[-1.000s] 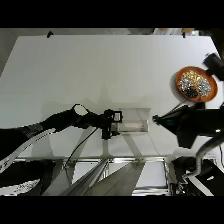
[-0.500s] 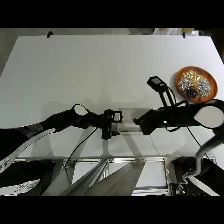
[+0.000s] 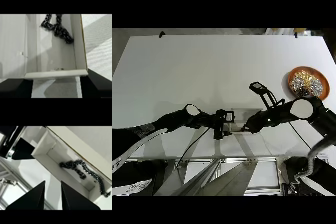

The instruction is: Fold the box and place the chain.

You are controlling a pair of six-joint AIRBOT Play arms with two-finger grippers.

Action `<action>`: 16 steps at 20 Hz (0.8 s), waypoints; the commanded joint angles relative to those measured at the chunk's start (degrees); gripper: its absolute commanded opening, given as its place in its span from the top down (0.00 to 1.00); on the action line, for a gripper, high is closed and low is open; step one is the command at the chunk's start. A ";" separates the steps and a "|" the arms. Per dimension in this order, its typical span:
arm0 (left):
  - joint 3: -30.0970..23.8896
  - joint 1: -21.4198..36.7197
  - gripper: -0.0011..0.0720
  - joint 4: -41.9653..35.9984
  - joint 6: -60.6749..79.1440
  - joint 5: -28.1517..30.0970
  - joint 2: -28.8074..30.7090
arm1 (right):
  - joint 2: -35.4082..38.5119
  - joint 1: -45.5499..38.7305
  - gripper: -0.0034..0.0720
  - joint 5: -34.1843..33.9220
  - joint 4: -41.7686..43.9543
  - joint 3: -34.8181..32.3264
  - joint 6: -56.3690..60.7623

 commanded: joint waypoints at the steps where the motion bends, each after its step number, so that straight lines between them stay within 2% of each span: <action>1: 0.00 0.00 0.61 0.02 0.00 0.00 0.00 | 0.17 -4.37 0.67 8.46 -1.09 5.51 -0.07; 3: 0.00 0.02 0.61 0.00 0.00 0.00 0.00 | 0.17 -9.70 0.67 12.79 -4.02 9.97 0.00; 5: 0.00 0.00 0.61 0.00 0.00 0.00 0.00 | 0.17 -15.47 0.82 13.44 -6.86 11.58 -0.02; 8: 0.00 0.02 0.61 0.00 0.00 0.00 0.00 | -0.48 -22.18 0.94 11.93 -14.51 11.50 1.03; 11: 0.00 0.02 0.61 0.00 0.00 0.00 0.00 | -3.54 -25.70 0.94 8.57 -22.95 11.37 7.61; 13: 0.00 0.00 0.61 0.00 0.00 0.00 0.00 | -6.58 -26.64 0.94 7.89 -23.21 10.95 8.00; 14: 0.00 0.02 0.61 0.00 0.00 0.00 0.00 | -7.93 -26.64 0.85 7.21 -23.23 10.27 7.98; 15: 0.00 0.00 0.61 0.00 0.00 0.00 0.00 | -9.22 -26.64 0.63 6.45 -23.23 9.16 8.00; 16: 0.00 0.00 0.61 0.00 0.00 0.00 0.00 | -10.19 -26.64 0.55 5.88 -23.23 7.87 8.00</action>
